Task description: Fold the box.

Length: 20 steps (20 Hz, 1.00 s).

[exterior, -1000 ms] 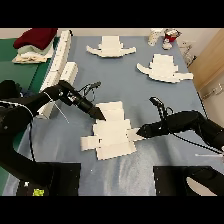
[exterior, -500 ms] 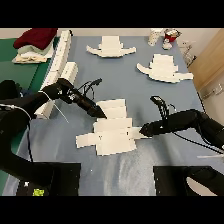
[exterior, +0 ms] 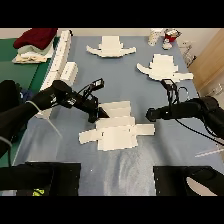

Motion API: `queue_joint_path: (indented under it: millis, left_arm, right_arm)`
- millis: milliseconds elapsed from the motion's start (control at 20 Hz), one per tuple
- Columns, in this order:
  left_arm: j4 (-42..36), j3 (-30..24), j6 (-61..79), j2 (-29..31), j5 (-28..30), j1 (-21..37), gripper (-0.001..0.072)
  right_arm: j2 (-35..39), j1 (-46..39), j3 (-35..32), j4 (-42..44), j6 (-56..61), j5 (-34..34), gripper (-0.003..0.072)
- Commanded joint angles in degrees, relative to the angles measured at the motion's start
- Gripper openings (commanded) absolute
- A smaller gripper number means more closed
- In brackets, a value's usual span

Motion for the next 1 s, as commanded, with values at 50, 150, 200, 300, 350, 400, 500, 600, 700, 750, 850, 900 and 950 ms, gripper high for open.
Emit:
queue_joint_path:
  millis: [50, 150, 200, 300, 350, 400, 500, 600, 700, 750, 850, 900, 950]
  left_arm:
    - [-6.03, -11.85, 11.8, 12.07, 16.52, -6.14, 0.0006]
    - [-8.57, -16.61, 16.22, 16.83, 22.23, -9.77, 0.0006]
    - [-8.57, -18.32, 17.51, 18.53, 24.79, -11.54, 0.0008]
    - [-8.33, -20.04, 18.05, 19.26, 27.21, -13.79, 0.001]
    - [-7.91, -20.11, 18.05, 18.73, 27.12, -14.43, 0.0011]
    - [-7.96, -20.09, 18.03, 18.1, 27.17, -14.88, 0.0011]
    - [-7.98, -20.11, 17.97, 16.65, 26.95, -15.39, 0.0011]
    - [-7.98, -20.09, 17.99, 15.8, 26.23, -15.45, 0.0011]
    - [-7.98, -20.09, 17.97, 15.54, 26.23, -15.43, 0.0012]
    - [-7.98, -20.09, 17.79, 15.54, 26.21, -15.43, 0.0012]
    - [-7.98, -20.09, 17.79, 15.54, 26.05, -15.43, 0.0012]
    - [-7.98, -20.09, 17.73, 15.54, 25.97, -15.43, 0.0012]
    - [-7.98, -20.09, 17.29, 15.54, 25.97, -15.43, 0.0012]
  right_arm:
    - [-0.13, 0.02, 2.01, -1.53, 4.9, 1.97, 0.059]
    - [-0.31, 0.02, 1.99, -1.53, 5.6, 2.36, 0.0589]
    - [-0.44, 0.02, 1.95, -1.51, 5.62, 2.45, 0.0589]
    - [-0.76, 0.02, 1.95, -1.51, 6.08, 2.47, 0.0589]
    - [-0.81, 0.02, 1.95, -1.49, 6.21, 2.6, 0.0588]
    - [-0.81, 0.04, 1.95, -1.49, 6.23, 2.75, 0.0589]
    - [-0.81, 0.02, 1.95, -1.49, 6.45, 2.84, 0.0589]
    - [-0.81, 0.04, 1.95, -1.49, 6.67, 2.84, 0.0588]
    - [-0.83, 0.04, 1.95, -1.46, 6.67, 2.89, 0.0588]
    - [-0.83, 0.04, 1.95, -1.46, 6.8, 2.86, 0.0589]
    - [-0.83, 0.04, 1.95, -1.46, 7.1, 2.84, 0.0588]
    - [-0.83, 0.04, 1.95, -1.46, 7.1, 2.84, 0.0589]
    - [-0.83, 0.04, 1.95, -1.46, 7.1, 2.86, 0.0588]
